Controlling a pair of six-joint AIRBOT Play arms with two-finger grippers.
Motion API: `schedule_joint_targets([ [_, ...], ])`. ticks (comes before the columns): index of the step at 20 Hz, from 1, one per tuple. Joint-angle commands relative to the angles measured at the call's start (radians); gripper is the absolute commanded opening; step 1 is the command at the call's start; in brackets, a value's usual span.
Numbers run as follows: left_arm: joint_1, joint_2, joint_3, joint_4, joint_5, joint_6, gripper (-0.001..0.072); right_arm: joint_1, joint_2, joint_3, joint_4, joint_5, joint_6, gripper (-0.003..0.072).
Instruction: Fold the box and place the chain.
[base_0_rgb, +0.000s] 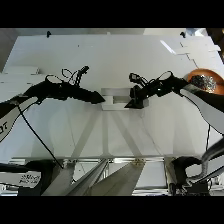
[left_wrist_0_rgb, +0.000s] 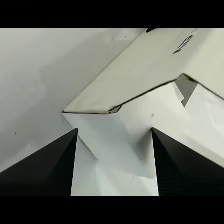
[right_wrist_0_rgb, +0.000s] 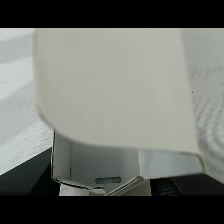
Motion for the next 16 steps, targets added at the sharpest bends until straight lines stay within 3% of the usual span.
schedule_joint_targets([
  [1,-0.021,-0.002,-0.001,-0.026,0.033,0.028,0.0521,0.001,0.0,0.001,0.005,0.001,0.003,0.0433],
  [2,-0.022,-0.002,-0.001,-0.035,0.031,0.028,0.0531,0.001,0.0,0.001,0.006,0.001,0.003,0.0433],
  [3,-0.021,-0.002,-0.001,-0.04,0.034,0.027,0.0595,0.001,0.0,0.001,0.006,0.001,0.003,0.0433],
  [6,-0.021,-0.002,-0.001,-0.038,0.05,0.025,0.0638,0.001,0.0,0.001,0.006,0.001,0.003,0.0433],
  [16,-0.053,-0.002,-0.001,0.05,0.108,-0.036,0.0637,0.001,0.0,0.001,0.005,0.001,0.003,0.0433],
])
